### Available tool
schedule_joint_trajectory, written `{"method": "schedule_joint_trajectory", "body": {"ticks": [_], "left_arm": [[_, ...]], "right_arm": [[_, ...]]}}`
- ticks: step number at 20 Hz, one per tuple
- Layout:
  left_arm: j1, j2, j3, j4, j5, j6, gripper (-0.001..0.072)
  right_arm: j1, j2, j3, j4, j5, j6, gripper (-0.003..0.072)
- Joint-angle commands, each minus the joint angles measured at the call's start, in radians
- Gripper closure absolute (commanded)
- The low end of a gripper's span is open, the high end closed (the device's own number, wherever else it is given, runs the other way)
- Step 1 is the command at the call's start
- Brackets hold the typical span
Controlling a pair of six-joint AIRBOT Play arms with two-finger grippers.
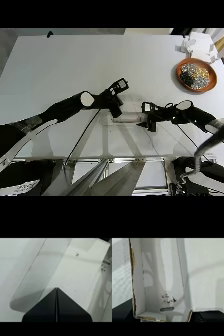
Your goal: Fold the box and place the chain.
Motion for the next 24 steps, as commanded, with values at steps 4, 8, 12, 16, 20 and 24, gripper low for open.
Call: {"method": "schedule_joint_trajectory", "body": {"ticks": [4,8,12,16,20,24], "left_arm": [[0.077,0.140,0.000,0.151,-0.211,-0.002,0.0708],[0.140,0.174,0.000,0.194,-0.374,0.094,0.0708],[0.148,0.141,-0.045,0.169,-0.540,0.251,0.0708],[0.148,0.071,-0.092,0.184,-0.509,0.259,0.0706],[0.147,0.027,-0.092,0.237,-0.428,0.298,0.0517],[0.148,0.029,-0.092,0.238,-0.321,0.298,0.0286]], "right_arm": [[0.000,0.000,0.000,0.000,0.001,0.001,0.0373],[0.000,0.000,0.000,0.000,0.001,0.001,0.0373],[0.000,0.000,0.000,0.001,0.001,0.001,0.0373],[0.000,0.000,0.000,0.000,0.001,0.001,0.0373],[0.000,0.000,0.000,0.001,0.001,0.001,0.0373],[0.000,0.000,0.000,0.000,0.001,0.001,0.0373]]}}
